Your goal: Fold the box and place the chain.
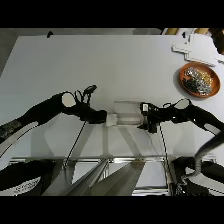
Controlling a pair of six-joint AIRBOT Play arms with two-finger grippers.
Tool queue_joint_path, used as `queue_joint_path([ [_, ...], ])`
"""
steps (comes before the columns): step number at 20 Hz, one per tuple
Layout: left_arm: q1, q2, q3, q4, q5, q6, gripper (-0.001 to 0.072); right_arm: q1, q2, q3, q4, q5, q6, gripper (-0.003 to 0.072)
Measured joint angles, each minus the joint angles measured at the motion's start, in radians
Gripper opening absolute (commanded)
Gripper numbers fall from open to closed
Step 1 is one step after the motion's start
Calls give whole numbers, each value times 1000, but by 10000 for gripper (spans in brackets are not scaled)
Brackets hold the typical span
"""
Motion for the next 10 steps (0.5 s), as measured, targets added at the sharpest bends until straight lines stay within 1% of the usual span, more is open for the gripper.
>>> queue_joint_path([
  [4, -5, 26, 0, -16, 13, 11, 161, 0, 0, 0, 0, 0, 0, 407],
  [5, -8, 32, 1, -17, 15, 14, 221, 0, 0, 0, 0, 0, 0, 407],
  [6, -12, 36, 3, -21, 17, 16, 232, 0, 0, 0, 0, 0, 0, 407],
  [10, -32, 44, 7, -36, 27, 32, 233, 0, 0, 0, 0, 0, 0, 407],
])
